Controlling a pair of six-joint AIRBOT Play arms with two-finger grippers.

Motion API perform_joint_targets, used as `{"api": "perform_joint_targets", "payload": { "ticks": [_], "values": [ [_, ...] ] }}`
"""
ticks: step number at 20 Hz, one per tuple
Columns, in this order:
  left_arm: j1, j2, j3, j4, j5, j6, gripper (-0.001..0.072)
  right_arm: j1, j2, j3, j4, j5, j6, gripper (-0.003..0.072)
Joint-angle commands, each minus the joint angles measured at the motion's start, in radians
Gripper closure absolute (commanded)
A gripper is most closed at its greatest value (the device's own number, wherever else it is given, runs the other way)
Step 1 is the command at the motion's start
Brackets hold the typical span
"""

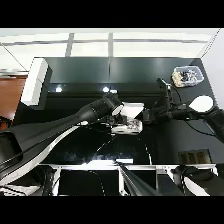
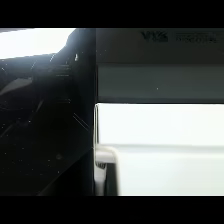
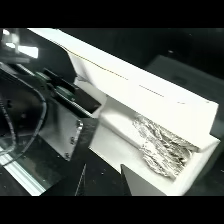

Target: Fold the box and place the chain.

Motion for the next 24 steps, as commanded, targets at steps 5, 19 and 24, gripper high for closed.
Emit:
{"api": "perform_joint_targets", "payload": {
  "ticks": [5,19,24],
  "values": [
    [0.001,0.0,0.001,0.001,0.0,0.001,0.0683,-0.303,0.15,0.076,-0.131,0.158,0.011,0.0413],
    [0.007,0.031,0.065,0.034,-0.049,-0.001,0.0268,-0.364,0.185,0.075,-0.16,0.215,-0.018,0.0413],
    [0.005,0.163,0.058,0.062,-0.107,0.277,0.0197,-0.364,0.185,0.075,-0.16,0.215,-0.018,0.0413]
  ]
}}
